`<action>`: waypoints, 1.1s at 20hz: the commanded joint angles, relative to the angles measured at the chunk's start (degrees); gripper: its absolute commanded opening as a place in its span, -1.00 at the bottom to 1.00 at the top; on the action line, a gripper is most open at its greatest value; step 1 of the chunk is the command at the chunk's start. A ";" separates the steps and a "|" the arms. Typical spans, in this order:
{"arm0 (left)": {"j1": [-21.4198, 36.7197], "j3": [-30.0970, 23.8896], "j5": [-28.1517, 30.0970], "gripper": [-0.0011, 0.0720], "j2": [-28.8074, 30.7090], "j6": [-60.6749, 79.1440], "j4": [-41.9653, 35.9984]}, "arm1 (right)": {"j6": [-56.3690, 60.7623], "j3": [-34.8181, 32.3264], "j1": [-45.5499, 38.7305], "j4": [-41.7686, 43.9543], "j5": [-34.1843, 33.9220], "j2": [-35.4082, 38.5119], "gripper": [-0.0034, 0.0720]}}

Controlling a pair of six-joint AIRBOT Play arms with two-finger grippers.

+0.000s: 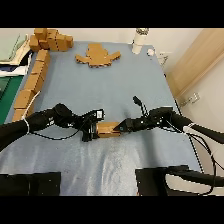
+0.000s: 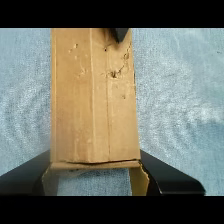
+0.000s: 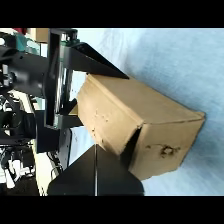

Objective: Fold the box.

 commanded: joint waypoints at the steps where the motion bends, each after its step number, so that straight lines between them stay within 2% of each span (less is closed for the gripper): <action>1: 0.02 0.00 0.00 0.29 -0.02 0.02 0.02 | 0.09 -0.74 0.02 -0.46 1.31 -0.02 -0.90; 18: 0.02 0.00 0.00 0.29 -0.02 0.02 0.02 | 0.17 -1.27 0.02 -0.24 3.08 0.00 -0.90; 22: 0.02 0.00 0.02 0.29 -0.02 0.02 0.02 | 0.17 -0.98 0.00 2.36 -1.40 1.99 -0.90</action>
